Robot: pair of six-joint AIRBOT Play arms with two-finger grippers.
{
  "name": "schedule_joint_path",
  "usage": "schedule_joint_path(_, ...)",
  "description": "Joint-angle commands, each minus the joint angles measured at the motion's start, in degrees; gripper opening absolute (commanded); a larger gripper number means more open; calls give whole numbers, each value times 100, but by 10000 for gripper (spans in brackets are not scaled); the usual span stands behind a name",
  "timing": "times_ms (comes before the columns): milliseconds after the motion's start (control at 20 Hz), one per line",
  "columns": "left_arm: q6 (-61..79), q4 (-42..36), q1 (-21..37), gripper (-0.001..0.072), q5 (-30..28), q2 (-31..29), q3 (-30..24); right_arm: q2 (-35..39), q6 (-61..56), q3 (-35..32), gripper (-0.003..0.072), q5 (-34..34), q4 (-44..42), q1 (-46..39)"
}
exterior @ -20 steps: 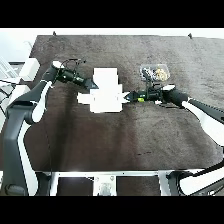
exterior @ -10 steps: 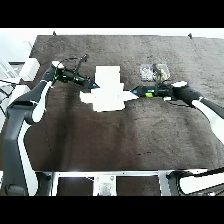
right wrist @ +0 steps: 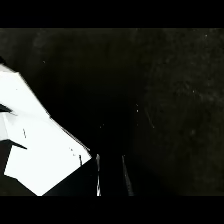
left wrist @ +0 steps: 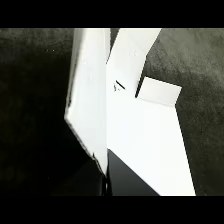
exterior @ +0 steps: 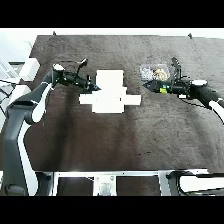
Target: Fold the box and place the chain.
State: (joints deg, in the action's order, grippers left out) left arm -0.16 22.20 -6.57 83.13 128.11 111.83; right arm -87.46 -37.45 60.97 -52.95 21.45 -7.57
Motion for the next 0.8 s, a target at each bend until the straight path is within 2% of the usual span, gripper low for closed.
schedule_joint_path(0,673,-181,0,15,7,-15,-186,28,9,-170,194,-20,-4,-52)
schedule_joint_path(300,872,-160,-7,15,-28,-28,-243,28,59,-326,194,-2,-4,-61)
schedule_joint_path(400,1220,-199,-31,16,-400,-260,-678,28,68,-326,194,0,-4,-61)
schedule_joint_path(550,2074,-404,-138,15,-1480,-807,-1716,28,160,-326,194,0,-4,-61)
schedule_joint_path(650,2428,-828,-131,15,-1563,-863,-2006,28,162,-326,194,0,-2,-61)
schedule_joint_path(750,2557,-839,-131,16,-1561,-846,-2100,28,179,-326,194,0,-2,-61)
